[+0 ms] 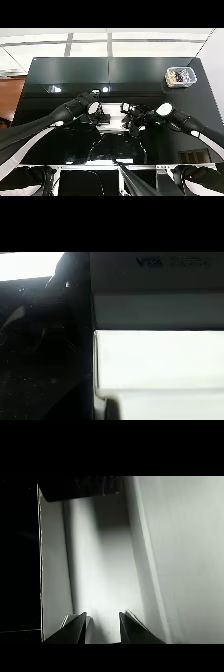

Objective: Fold the box and place the chain.

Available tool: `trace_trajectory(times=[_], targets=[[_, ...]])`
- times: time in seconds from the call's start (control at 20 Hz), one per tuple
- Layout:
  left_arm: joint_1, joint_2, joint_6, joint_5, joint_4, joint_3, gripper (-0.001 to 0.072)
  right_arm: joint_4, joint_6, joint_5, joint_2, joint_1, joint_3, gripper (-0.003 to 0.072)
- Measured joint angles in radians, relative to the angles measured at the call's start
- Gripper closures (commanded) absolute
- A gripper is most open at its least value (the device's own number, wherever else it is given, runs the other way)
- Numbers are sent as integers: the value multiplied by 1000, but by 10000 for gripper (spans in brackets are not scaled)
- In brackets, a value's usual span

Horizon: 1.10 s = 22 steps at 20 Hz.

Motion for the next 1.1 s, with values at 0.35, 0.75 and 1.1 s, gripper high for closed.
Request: trace_trajectory(times=[0.35,0.75,1.1], targets=[[0,0,0,1,-2,0,686,33,26,5,-21,10,-3,229],[-1,0,-3,10,-9,0,685,-76,333,66,61,-47,-1,670],[-1,0,-3,-4,-3,0,685,-241,966,323,263,-472,-21,670]])
